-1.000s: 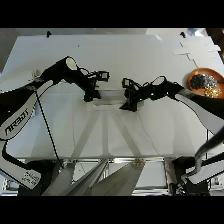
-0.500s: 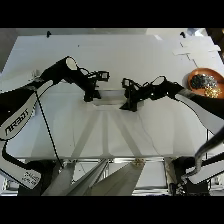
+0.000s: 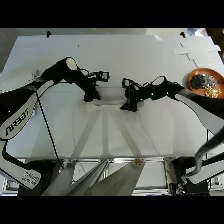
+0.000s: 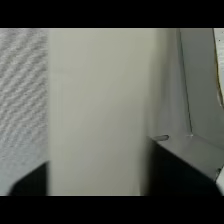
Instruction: Fold the box and place the chain.
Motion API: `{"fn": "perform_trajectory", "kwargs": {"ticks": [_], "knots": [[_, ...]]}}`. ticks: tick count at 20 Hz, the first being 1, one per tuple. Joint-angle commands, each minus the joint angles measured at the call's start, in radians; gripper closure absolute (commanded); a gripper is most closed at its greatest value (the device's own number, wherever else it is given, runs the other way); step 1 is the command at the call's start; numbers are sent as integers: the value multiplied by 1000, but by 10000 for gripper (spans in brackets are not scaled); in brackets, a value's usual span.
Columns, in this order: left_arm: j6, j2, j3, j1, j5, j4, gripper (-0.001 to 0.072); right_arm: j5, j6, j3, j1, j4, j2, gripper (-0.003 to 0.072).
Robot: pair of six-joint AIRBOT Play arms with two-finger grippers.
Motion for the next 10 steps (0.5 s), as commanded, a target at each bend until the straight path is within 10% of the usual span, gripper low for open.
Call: {"fn": "perform_trajectory", "kwargs": {"ticks": [1, 10], "knots": [[-2, 1, 1, 0, -13, -5, 300, -1, 0, 0, 1, 1, -1, 309], [-2, 3, 1, 3, -21, 18, 286, -1, 0, 0, 1, 1, -1, 309]]}}
